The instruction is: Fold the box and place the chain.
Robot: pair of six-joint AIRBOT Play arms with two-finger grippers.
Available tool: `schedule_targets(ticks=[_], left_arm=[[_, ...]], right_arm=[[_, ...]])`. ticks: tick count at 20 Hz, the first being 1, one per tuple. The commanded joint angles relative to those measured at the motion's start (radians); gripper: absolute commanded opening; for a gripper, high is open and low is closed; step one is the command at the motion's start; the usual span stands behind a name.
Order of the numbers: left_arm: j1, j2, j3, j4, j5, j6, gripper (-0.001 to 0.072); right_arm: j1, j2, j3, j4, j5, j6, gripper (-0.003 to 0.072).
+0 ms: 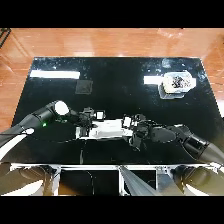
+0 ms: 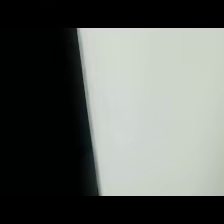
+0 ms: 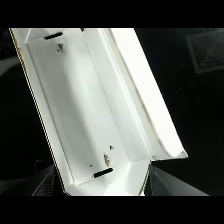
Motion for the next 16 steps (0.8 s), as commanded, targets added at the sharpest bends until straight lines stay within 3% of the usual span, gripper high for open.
schedule_targets(ticks=[1,16], left_arm=[[-0.006,0.001,0.001,0.021,-0.005,0.018,0.0019],[-0.024,0.001,0.001,0.046,-0.002,0.016,0.0019]], right_arm=[[-0.009,-0.023,0.006,0.008,-0.005,-0.032,0.0702],[-0.065,-0.041,0.047,0.06,-0.064,-0.141,0.0702]])
